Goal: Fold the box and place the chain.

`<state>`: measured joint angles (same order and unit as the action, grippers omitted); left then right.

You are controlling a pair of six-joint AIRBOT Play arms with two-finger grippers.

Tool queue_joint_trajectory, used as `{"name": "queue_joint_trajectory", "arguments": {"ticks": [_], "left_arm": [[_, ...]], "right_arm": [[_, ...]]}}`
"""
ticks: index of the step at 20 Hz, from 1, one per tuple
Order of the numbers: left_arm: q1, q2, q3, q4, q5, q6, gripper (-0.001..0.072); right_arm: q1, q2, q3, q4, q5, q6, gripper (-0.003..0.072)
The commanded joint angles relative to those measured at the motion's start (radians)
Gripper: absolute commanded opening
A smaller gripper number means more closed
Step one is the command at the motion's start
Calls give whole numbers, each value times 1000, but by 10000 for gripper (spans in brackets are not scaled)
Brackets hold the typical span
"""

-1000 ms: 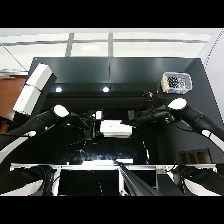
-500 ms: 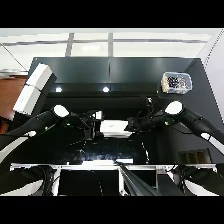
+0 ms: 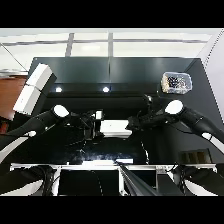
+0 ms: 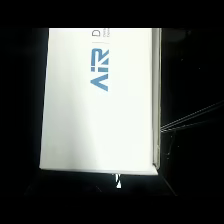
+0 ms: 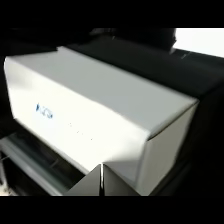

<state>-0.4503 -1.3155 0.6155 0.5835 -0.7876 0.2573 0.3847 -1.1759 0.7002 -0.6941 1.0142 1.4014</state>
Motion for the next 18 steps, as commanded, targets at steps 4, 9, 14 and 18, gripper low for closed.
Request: {"name": "queue_joint_trajectory", "arguments": {"ticks": [4, 9, 14, 18], "left_arm": [[11, 58, 0, 21, -8, -66, 718], [71, 208, 0, 95, -82, -281, 719], [35, 288, 16, 88, -130, -325, 719], [-69, 163, 126, 88, -92, -366, 719]], "right_arm": [[-143, 161, 106, 84, 79, -29, 25], [-295, 200, 106, 58, 132, -30, 25], [-313, 200, 106, 17, 118, -37, 26], [-313, 200, 105, -8, 119, -37, 25]]}}
